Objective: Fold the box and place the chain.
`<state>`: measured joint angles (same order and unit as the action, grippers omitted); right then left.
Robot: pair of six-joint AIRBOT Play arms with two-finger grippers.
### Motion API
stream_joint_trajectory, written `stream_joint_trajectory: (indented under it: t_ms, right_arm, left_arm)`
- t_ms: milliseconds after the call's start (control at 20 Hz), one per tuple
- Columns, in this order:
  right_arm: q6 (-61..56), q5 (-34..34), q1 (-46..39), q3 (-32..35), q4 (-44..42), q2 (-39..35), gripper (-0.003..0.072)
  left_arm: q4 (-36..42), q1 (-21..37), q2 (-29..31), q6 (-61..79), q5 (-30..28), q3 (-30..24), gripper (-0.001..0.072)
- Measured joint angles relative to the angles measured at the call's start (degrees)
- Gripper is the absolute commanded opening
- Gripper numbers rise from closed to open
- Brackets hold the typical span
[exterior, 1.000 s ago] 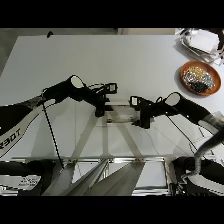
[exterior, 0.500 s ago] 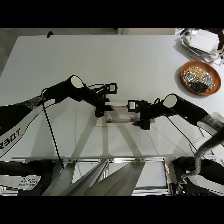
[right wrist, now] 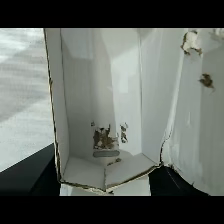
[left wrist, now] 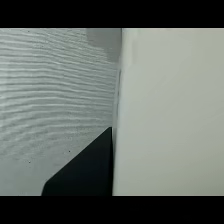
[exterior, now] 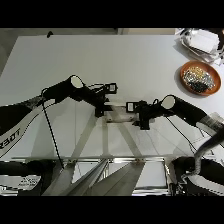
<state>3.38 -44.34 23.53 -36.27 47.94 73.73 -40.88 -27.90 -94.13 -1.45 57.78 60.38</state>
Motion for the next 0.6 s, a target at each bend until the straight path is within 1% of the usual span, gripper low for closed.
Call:
stream_joint_trajectory:
  t_ms: [50, 100, 600]
  right_arm:
    - [0.0, 0.1, 0.0, 0.0, 0.0, 0.0, 0.0294]
    - [0.0, 0.1, 0.0, 0.0, 0.0, 0.0, 0.0279]
    - [-0.3, 0.2, 0.0, 0.0, -0.1, 0.1, 0.0281]
  left_arm:
    - [0.0, 0.0, 0.0, 0.0, 0.0, 0.0, 0.0011]
    - [0.0, 0.0, 0.0, 0.0, 0.0, 0.0, 0.0011]
    - [0.1, 0.0, 0.0, 0.0, -0.1, 0.0, 0.0011]
